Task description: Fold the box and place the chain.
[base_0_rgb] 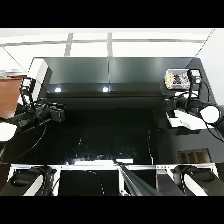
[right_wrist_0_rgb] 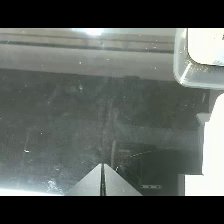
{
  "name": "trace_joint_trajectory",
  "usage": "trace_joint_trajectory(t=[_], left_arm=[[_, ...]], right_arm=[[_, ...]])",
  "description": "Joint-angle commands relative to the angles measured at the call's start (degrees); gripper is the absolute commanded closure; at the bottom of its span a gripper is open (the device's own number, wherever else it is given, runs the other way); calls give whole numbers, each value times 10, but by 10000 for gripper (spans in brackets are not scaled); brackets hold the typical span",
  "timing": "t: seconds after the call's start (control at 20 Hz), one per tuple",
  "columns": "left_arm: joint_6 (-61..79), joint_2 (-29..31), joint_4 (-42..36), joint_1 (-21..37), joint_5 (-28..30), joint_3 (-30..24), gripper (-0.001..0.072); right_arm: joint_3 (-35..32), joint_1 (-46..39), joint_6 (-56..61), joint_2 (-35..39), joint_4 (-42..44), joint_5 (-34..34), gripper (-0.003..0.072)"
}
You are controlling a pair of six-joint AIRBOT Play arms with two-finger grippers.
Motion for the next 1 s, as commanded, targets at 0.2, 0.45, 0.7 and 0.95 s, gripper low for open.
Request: trace_joint_trajectory(t=[0.2, 0.45, 0.7, 0.95], left_arm=[[0, 0, -22, -2, 39, 0, 682], [0, 0, -31, -2, 59, 0, 682], [0, -6, -55, -4, 80, -10, 681], [2, -54, -75, -3, 109, -18, 1]], right_arm=[[0, 0, 1, 0, 2, -6, 671], [0, 0, 1, 0, 89, -61, 671], [-8, 0, 1, -22, 91, -98, 670], [-7, -3, 3, -76, 93, -92, -6]])
